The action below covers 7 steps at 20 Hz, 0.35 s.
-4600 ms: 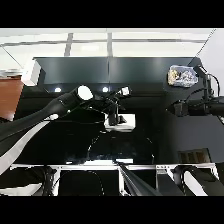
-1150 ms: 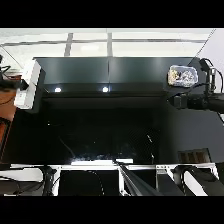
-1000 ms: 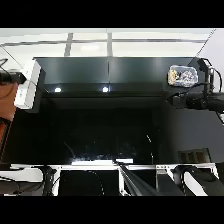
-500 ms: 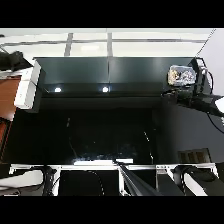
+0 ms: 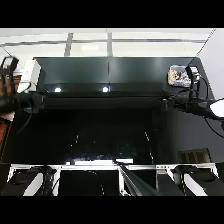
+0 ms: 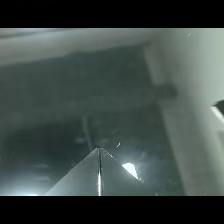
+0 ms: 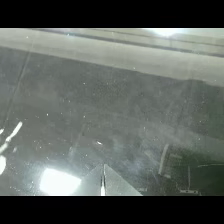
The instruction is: Fold the box and place the chain.
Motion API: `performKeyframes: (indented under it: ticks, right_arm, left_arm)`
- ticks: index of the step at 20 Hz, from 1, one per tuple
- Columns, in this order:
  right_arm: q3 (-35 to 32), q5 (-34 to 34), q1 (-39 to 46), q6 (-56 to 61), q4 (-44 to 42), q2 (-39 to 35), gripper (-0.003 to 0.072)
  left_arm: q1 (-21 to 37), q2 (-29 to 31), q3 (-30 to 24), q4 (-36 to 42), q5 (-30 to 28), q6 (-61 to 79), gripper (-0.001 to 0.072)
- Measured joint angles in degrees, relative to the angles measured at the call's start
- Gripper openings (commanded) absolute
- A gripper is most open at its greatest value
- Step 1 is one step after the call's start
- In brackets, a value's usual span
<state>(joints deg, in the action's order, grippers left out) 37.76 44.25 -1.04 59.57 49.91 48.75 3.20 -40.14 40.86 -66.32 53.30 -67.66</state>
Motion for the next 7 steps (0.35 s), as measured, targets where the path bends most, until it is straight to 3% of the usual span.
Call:
performKeyframes:
  ticks: [3,7]
  right_arm:
    - [-0.04,0.04,0.00,-0.02,0.02,0.00,0.0014]
    - [-0.04,0.07,0.00,0.00,0.04,0.00,0.0014]
  left_arm:
    - [-0.66,5.86,-5.33,-1.22,-1.66,-0.02,0.0027]
    - [-0.96,8.63,-7.89,-1.86,-2.86,-0.02,0.0028]
